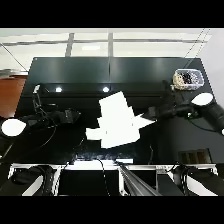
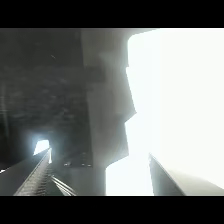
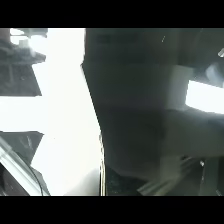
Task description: Fold the box and place the chain.
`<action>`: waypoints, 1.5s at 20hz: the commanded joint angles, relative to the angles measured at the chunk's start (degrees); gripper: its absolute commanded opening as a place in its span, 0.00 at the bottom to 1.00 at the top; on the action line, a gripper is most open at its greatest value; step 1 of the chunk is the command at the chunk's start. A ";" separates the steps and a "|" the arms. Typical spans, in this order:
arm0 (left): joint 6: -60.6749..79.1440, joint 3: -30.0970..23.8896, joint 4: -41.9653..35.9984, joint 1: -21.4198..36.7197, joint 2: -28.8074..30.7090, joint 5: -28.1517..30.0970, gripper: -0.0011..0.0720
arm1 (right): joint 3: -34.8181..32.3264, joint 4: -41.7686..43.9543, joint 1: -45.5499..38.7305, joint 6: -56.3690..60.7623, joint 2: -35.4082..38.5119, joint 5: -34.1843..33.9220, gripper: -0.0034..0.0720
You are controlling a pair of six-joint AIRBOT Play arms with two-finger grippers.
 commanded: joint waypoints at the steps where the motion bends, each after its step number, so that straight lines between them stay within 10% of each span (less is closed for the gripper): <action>1: 2.80 -0.02 -5.29 -2.08 -4.90 0.70 0.98 | -4.94 -0.04 6.71 0.11 4.66 -8.09 0.07; 17: 48.78 0.07 -41.70 -1.75 -31.01 -11.74 0.98 | -5.38 -9.07 11.87 0.37 16.87 -8.55 0.07; 30: 69.55 2.49 -40.13 -2.58 -36.92 -26.45 0.93 | -5.33 -9.99 15.56 4.17 16.87 -10.67 0.07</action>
